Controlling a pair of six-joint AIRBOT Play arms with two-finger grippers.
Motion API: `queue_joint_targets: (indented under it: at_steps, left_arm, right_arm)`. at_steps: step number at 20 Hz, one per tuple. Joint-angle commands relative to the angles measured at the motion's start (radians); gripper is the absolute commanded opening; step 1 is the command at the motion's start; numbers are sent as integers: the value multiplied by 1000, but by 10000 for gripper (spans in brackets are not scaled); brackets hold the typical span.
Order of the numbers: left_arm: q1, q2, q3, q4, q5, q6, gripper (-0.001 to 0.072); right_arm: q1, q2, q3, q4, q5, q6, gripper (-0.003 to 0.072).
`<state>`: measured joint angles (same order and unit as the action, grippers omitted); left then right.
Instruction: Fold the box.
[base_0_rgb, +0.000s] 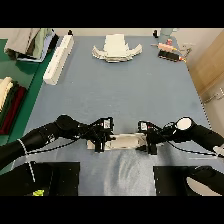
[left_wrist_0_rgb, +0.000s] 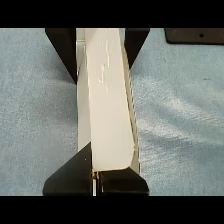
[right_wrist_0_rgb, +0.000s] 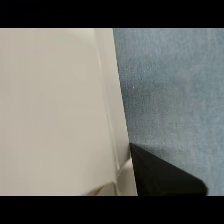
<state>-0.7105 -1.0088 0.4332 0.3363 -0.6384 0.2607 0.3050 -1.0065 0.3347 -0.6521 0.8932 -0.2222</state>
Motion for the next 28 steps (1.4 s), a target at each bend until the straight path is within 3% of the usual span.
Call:
queue_joint_targets:
  at_steps: [1,3,4,28]
  left_arm:
    - [0,1,0,0,0,0,19]
    - [0,1,0,0,0,0,19]
    - [0,1,0,0,0,0,19]
    - [0,1,0,0,0,1,19]
  right_arm:
    - [1,-4,-4,-10,8,-6,634]
    - [1,-4,-5,-18,4,-6,631]
    - [1,-4,-5,-21,3,-6,590]
    - [0,-2,-5,-21,14,-3,601]
